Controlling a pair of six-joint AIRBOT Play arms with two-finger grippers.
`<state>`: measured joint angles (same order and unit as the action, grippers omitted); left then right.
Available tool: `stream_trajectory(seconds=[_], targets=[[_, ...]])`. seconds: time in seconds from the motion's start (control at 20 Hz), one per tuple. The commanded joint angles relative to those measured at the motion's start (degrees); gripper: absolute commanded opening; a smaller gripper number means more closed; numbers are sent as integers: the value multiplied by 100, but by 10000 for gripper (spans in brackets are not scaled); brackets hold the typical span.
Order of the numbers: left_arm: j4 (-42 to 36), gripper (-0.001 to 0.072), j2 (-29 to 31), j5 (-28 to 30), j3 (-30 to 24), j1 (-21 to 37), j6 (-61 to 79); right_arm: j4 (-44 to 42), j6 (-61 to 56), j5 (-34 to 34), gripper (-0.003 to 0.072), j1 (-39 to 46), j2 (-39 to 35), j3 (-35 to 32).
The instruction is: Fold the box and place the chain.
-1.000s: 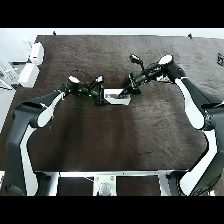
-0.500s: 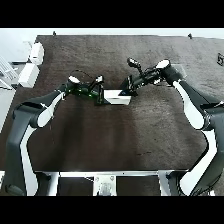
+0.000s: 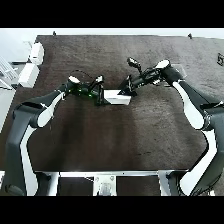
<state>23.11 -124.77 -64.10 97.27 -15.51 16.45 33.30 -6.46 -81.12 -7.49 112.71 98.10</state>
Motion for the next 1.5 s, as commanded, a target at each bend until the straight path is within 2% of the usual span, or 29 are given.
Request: stream_trajectory(seconds=[0.0,0.15,0.75,1.45], targets=[[2,282,2,0,0,4,2,-4,11,173,398,-4,2,-2],[2,282,2,0,0,4,2,-9,28,415,398,-4,2,-2],[2,283,2,0,0,4,2,107,238,428,397,-22,-7,0],[2,283,2,2,0,4,2,343,402,866,397,-70,-208,-4]])
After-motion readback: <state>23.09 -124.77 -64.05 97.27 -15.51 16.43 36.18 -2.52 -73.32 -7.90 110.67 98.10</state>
